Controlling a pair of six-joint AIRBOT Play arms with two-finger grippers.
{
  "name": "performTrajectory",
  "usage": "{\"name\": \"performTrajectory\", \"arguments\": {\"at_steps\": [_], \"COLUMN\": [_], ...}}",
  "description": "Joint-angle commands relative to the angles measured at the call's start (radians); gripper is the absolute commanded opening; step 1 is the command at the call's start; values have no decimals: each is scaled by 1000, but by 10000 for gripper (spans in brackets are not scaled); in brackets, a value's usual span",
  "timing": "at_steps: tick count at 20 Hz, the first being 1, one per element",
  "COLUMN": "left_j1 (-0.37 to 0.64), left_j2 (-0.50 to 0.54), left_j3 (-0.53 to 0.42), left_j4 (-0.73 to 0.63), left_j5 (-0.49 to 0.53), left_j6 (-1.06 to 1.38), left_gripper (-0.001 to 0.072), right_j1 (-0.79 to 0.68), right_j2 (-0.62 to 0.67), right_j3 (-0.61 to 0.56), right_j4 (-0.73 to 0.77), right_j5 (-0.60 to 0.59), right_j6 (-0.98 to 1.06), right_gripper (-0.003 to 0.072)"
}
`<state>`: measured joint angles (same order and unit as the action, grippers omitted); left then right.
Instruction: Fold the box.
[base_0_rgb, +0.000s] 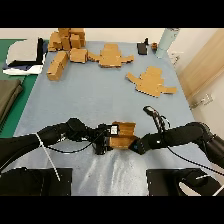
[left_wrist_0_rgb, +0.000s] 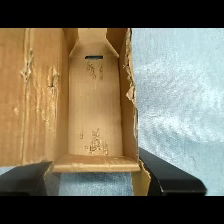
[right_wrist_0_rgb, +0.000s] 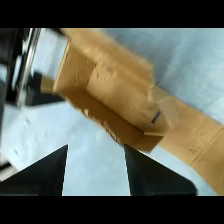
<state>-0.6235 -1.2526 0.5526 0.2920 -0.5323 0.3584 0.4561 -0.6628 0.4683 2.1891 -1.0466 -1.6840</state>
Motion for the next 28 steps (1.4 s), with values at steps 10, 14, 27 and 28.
{"name": "performTrajectory", "arguments": {"at_steps": [10, 14, 27, 28], "left_j1": [0, 0, 0, 0], "left_j2": [0, 0, 0, 0], "left_j3": [1, 1, 1, 1], "left_j4": [0, 0, 0, 0], "left_j5": [0, 0, 0, 0], "left_j6": [0, 0, 0, 0], "left_gripper": [415, 415, 415, 415], "right_j1": [0, 0, 0, 0], "right_j2": [-47, -198, -563, -562], "right_j3": [21, 138, 212, 212], "right_j4": [61, 57, -29, -27], "right_j5": [243, 254, 285, 289], "right_j6": [419, 329, 100, 95], "right_gripper": [199, 38, 4, 4]}}
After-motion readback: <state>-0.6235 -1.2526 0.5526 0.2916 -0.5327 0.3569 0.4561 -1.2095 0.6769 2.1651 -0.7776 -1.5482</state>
